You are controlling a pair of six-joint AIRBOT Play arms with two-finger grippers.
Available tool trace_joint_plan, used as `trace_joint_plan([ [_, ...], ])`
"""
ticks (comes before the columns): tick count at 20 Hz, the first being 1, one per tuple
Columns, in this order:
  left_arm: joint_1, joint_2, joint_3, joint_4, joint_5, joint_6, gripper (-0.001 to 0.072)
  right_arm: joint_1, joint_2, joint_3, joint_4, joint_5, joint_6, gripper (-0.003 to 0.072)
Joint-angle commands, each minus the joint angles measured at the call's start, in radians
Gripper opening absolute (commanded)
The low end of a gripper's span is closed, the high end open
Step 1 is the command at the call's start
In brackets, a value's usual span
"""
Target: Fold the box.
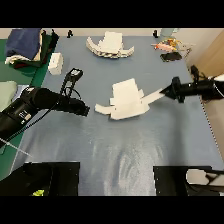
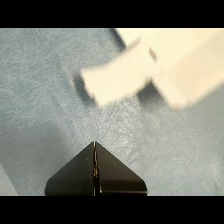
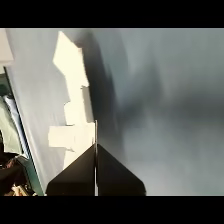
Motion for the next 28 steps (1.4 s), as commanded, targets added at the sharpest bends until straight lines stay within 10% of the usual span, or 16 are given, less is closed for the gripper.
trace_joint_plan([
  [1, 0.0, 0.001, 0.0, 0.0, 0.0, 0.0, 0.0014, 0.083, 0.329, -0.398, 0.004, -0.146, 0.05, 0.0],
  [7, 0.0, 0.001, 0.0, 0.0, 0.045, 0.0, 0.0015, 0.187, 0.665, -0.679, -0.025, -0.206, 0.188, 0.0004],
  [9, 0.0, 0.001, 0.0, 0.0, 0.044, 0.0, 0.0015, 0.188, 0.682, -0.68, -0.097, -0.204, 0.206, 0.0247],
  [13, 0.0, 0.001, 0.0, 0.0, 0.045, 0.0, 0.0015, 0.188, 0.679, -0.677, -0.225, -0.211, 0.205, 0.0305],
  [15, 0.0, 0.001, 0.0, 0.0, 0.045, 0.0, 0.0015, 0.188, 0.679, -0.677, -0.262, -0.227, 0.205, 0.0461],
  [28, 0.0, 0.001, 0.0, 0.0, 0.075, 0.0, 0.0015, 0.188, 0.664, -0.623, -0.382, -0.179, 0.201, 0.0466],
])
